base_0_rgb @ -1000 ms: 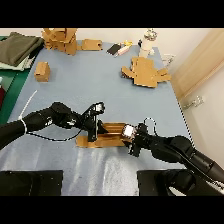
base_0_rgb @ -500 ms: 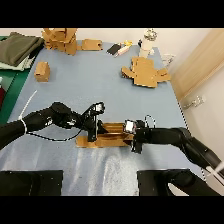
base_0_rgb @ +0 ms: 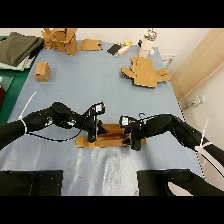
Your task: Fold the box.
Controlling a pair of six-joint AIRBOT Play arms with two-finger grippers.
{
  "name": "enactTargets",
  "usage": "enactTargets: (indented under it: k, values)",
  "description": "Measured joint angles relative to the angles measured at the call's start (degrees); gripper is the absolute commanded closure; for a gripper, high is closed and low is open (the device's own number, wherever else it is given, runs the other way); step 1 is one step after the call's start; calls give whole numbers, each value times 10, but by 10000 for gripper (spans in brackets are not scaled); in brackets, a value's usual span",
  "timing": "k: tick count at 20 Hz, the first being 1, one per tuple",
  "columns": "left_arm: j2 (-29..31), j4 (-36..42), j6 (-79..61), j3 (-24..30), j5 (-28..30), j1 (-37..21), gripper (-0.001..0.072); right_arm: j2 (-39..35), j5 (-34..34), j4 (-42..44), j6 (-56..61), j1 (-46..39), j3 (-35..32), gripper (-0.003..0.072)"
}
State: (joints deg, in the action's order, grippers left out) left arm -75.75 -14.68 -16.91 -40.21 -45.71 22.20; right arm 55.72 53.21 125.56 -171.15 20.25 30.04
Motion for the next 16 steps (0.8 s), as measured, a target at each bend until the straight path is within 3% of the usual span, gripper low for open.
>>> enactTargets:
  k: [16]
  values:
    - [0,1,0,0,2,0,698,18,12,-22,12,-3,4,227]
